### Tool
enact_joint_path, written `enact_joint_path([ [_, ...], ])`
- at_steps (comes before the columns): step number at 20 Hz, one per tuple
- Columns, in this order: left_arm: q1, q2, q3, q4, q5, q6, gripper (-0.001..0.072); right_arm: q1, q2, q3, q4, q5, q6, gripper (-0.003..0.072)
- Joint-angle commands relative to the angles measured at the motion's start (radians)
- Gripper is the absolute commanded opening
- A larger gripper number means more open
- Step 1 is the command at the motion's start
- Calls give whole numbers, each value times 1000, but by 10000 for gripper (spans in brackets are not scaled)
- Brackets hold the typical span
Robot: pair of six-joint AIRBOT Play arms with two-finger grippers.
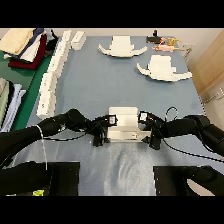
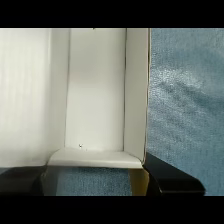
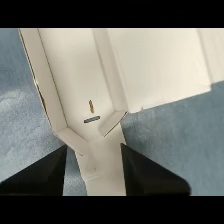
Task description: Fold the box.
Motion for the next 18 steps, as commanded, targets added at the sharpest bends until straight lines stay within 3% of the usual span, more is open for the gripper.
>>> enact_joint_path([
  [1,1,1,1,0,0,0,509,1,-10,-1,75,34,-34,329],
  [3,1,1,1,0,0,0,509,1,-10,-1,75,45,-34,317],
  [4,1,1,1,0,0,0,509,1,-10,-1,76,47,-34,259],
  [5,1,1,1,0,0,0,509,1,-10,-1,84,46,-34,257],
  [7,1,1,1,0,0,0,509,1,-10,-2,111,43,-34,150],
  [18,1,1,1,0,0,0,509,1,-10,-2,166,48,-34,157],
])
